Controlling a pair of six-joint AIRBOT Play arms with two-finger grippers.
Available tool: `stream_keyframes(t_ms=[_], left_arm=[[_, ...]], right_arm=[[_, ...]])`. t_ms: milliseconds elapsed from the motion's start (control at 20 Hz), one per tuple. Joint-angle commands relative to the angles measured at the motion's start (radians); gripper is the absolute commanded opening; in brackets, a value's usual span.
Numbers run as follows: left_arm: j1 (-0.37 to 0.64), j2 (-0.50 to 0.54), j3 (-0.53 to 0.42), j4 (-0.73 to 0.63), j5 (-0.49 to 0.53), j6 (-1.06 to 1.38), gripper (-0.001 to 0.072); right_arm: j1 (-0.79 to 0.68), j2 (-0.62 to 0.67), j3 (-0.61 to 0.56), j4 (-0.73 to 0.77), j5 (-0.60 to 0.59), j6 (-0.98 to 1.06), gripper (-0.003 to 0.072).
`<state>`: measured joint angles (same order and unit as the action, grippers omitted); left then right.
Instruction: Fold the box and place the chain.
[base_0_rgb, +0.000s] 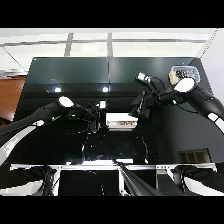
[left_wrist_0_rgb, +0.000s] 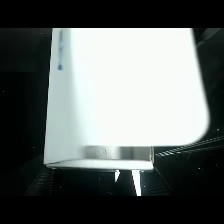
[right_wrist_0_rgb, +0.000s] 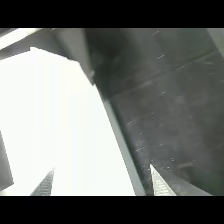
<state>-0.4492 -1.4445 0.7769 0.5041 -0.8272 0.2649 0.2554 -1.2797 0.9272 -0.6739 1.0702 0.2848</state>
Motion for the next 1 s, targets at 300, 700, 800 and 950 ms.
stream_keyframes(t_ms=[300, 700, 800, 950], left_arm=[[-0.001, -0.001, 0.000, 0.000, 0.000, 0.000, 0.0407], [-0.001, -0.001, 0.000, 0.000, 0.000, 0.000, 0.0407], [-0.001, -0.001, 0.000, 0.000, 0.000, 0.000, 0.0407], [-0.001, -0.001, 0.000, 0.000, 0.000, 0.000, 0.0407]], right_arm=[[0.039, -0.015, -0.035, -0.042, -0.012, -0.163, 0.0720], [0.101, -0.015, -0.035, -0.106, -0.010, -0.162, 0.0720], [0.100, -0.014, -0.035, -0.105, -0.037, -0.162, 0.0720], [0.101, -0.008, -0.034, -0.105, -0.059, -0.162, 0.0720]])
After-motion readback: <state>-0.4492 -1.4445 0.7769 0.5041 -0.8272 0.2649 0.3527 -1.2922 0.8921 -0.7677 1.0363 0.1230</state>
